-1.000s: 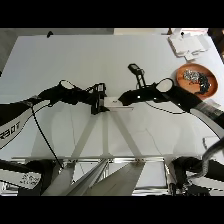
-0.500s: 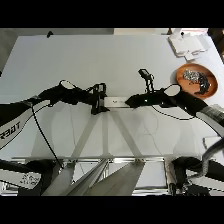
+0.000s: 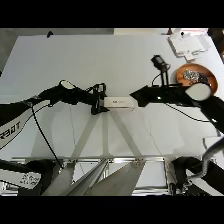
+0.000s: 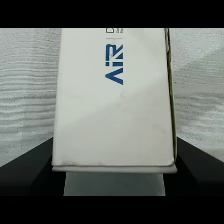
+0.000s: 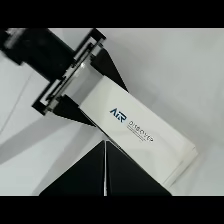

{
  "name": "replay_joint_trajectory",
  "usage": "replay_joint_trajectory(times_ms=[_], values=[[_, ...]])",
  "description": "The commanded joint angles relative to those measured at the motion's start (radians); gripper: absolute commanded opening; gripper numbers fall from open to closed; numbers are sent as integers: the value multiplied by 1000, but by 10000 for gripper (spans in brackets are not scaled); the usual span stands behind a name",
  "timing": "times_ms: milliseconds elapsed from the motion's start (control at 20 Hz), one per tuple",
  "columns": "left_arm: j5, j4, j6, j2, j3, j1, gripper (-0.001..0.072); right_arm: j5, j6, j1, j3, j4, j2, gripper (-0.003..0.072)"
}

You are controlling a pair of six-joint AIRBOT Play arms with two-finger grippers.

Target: Fold the box and place the chain.

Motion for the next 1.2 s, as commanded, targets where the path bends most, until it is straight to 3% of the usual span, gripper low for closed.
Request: replay_joint_trajectory(times_ms=[0, 250, 400, 1150], values=[[2, 0, 0, 1, 1, 1, 172, 79, 248, 0, 2, -259, 209, 8], [2, 0, 0, 1, 1, 1, 172, 420, 597, 0, 2, -807, 381, 8], [2, 0, 0, 1, 1, 1, 172, 525, 716, 0, 2, -1029, 393, 8], [-1, -8, -7, 1, 1, 1, 171, 407, 729, 0, 1, -1033, 393, 8]])
